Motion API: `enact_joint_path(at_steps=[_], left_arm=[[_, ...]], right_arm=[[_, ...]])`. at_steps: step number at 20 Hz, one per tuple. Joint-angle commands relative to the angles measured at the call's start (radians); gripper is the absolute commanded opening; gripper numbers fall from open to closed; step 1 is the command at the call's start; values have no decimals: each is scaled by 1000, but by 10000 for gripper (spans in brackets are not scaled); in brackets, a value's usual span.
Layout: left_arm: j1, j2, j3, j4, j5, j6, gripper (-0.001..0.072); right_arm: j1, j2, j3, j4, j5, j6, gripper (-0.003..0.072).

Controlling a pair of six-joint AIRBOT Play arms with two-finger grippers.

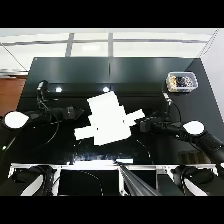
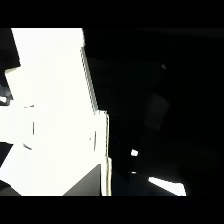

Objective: Fold the box and place the chain.

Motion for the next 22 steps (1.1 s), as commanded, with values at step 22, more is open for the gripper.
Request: enact_joint_path(at_steps=[22], left_arm=[[21,-751,331,-418,-539,739,704]], right_arm=[[42,2,-2,0,-21,22,17]])
